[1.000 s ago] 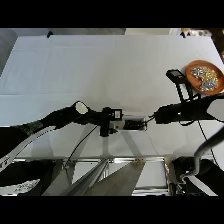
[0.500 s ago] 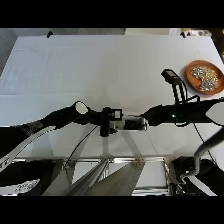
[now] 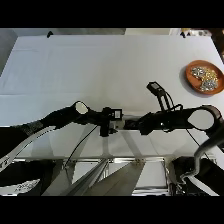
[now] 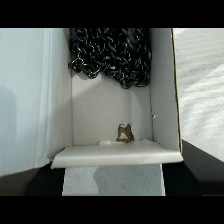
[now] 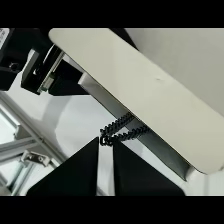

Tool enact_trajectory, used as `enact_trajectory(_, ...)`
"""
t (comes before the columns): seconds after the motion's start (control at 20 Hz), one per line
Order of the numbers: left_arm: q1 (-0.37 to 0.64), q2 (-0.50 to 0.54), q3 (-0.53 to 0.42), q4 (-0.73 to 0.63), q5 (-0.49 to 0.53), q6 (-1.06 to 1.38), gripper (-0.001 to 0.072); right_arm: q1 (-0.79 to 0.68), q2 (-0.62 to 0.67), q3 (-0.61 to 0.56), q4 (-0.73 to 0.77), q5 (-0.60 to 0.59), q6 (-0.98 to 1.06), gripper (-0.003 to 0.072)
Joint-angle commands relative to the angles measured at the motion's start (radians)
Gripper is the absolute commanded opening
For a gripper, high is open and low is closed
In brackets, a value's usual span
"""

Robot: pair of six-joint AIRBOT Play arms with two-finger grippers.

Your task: Fold the box and place the chain.

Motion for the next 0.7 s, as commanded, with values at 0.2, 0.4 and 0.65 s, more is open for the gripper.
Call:
enact_trajectory(0.2, 0.000, 0.000, 0.000, 0.000, 0.000, 0.000, 0.0050, 0.035, -0.022, 0.010, 0.006, -0.055, -0.016, 0.0209)
enact_trajectory(0.4, 0.000, 0.000, 0.000, 0.000, -0.001, 0.000, 0.0050, -0.010, -0.003, 0.078, -0.124, 0.073, -0.017, 0.0160)
enact_trajectory(0.65, 0.000, 0.000, 0.000, 0.000, -0.002, 0.000, 0.0050, -0.250, 0.079, 0.076, -0.302, 0.288, -0.130, 0.0161)
